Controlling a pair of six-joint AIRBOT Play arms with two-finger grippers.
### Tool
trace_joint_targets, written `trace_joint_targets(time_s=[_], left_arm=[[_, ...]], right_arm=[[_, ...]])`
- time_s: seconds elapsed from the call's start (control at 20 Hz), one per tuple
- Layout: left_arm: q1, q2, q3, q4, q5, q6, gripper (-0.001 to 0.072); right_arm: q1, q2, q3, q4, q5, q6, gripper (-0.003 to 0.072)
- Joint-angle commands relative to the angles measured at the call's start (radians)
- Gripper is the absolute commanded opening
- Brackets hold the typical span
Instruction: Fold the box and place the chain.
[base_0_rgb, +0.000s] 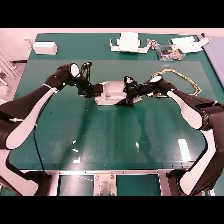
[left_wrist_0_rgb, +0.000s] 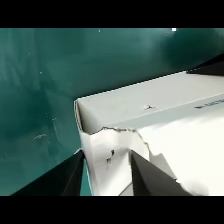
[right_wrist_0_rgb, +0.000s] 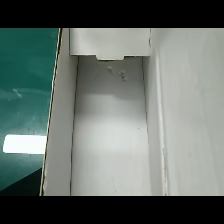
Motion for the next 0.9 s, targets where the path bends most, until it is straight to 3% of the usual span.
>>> trace_joint_targets(time_s=[0.0, 0.85], left_arm=[[0.006, 0.001, 0.001, -0.033, 0.035, 0.037, 0.0437], [0.021, 0.016, 0.021, -0.155, 0.03, 0.117, 0.0436]], right_arm=[[0.0, 0.0, 0.0, -0.002, -0.002, -0.001, 0.0592], [0.0, 0.0, 0.0, -0.002, -0.002, -0.001, 0.0592]])
